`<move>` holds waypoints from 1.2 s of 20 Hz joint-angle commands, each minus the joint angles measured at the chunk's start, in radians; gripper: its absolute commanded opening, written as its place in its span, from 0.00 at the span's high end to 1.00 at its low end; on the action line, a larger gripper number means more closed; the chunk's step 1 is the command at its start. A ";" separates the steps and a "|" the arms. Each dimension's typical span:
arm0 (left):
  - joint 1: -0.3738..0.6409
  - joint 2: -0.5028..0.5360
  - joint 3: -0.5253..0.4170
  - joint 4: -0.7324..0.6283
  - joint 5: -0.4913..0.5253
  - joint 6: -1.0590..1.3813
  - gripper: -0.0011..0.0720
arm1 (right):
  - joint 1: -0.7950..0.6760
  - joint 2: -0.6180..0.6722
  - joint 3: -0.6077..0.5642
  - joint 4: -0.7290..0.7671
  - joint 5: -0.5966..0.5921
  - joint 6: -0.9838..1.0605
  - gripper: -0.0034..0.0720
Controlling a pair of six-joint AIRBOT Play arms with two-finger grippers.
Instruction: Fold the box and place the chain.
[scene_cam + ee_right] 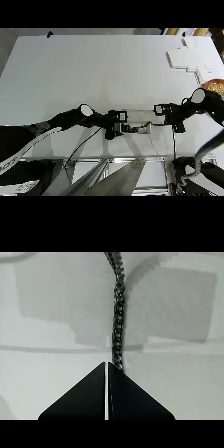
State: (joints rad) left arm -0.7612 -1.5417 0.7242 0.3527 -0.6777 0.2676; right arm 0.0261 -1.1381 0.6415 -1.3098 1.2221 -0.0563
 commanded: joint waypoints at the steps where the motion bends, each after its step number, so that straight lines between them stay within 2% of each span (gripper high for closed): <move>1: -0.001 0.001 0.001 0.000 0.000 0.000 0.59 | 0.023 0.018 -0.021 -0.008 -0.011 0.026 0.92; 3: -0.001 0.001 0.001 0.000 0.000 0.000 0.59 | 0.023 0.018 -0.053 -0.031 -0.095 0.026 0.56; 4: -0.001 0.001 0.001 0.000 0.000 0.000 0.59 | 0.023 0.018 -0.068 -0.039 -0.126 0.025 0.54; 6: -0.001 0.001 0.001 0.000 0.000 0.000 0.59 | 0.023 0.018 -0.086 -0.041 -0.176 0.022 0.57; 7: -0.001 0.001 0.001 0.000 0.000 0.000 0.59 | 0.023 0.018 -0.087 -0.041 -0.188 0.022 0.68; 8: -0.001 0.001 0.001 0.000 0.000 0.000 0.59 | 0.023 0.018 -0.087 -0.040 -0.194 0.022 0.72; 14: -0.001 0.001 0.001 0.000 0.000 0.000 0.59 | 0.023 0.005 -0.100 -0.040 -0.185 0.023 0.75; 15: -0.001 0.001 0.001 0.000 0.000 0.000 0.59 | 0.023 0.006 -0.100 -0.040 -0.171 0.031 0.82; 16: -0.001 0.001 0.001 0.000 0.000 0.000 0.59 | 0.023 0.009 -0.100 -0.041 -0.144 0.035 0.93; 17: -0.001 0.001 0.001 0.000 0.000 0.000 0.59 | 0.023 0.021 -0.100 -0.050 -0.111 0.048 0.93; 21: -0.001 0.001 0.001 0.000 0.000 0.000 0.59 | 0.023 0.192 -0.100 -0.055 -0.054 0.113 0.93; 24: -0.001 0.001 0.001 0.000 0.000 0.000 0.59 | 0.047 0.350 -0.100 0.128 -0.045 0.122 0.93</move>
State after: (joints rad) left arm -0.7616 -1.5417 0.7242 0.3527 -0.6777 0.2676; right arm 0.0555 -0.9115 0.5423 -1.3098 1.1492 0.0383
